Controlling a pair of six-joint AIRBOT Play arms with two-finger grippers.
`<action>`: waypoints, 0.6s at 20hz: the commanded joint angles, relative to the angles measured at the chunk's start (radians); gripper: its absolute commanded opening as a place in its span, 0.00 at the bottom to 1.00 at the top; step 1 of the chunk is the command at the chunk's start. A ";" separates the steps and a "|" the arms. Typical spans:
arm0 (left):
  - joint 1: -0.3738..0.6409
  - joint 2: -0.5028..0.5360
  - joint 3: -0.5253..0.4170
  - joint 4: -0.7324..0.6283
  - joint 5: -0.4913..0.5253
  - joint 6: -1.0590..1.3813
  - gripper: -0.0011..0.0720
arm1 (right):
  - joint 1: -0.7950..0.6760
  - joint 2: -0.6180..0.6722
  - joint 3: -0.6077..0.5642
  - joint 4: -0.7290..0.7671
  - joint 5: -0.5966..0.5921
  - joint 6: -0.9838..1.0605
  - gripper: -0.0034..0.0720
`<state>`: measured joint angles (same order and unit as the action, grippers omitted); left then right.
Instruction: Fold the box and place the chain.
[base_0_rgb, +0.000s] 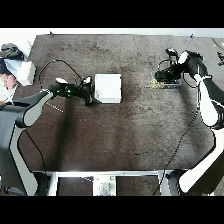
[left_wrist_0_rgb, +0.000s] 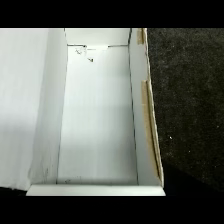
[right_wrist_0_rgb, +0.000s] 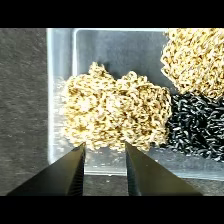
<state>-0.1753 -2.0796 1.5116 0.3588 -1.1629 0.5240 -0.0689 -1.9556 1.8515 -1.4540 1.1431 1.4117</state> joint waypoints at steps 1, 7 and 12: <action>0.000 0.001 0.001 0.000 0.000 0.000 0.58 | 0.000 -0.018 0.004 0.038 0.013 -0.040 0.41; 0.000 0.001 0.001 0.000 0.000 0.000 0.58 | 0.002 -0.033 0.004 0.049 0.013 -0.052 0.41; 0.000 0.001 0.001 0.000 0.000 0.000 0.58 | 0.002 -0.036 0.004 0.054 -0.006 -0.055 0.30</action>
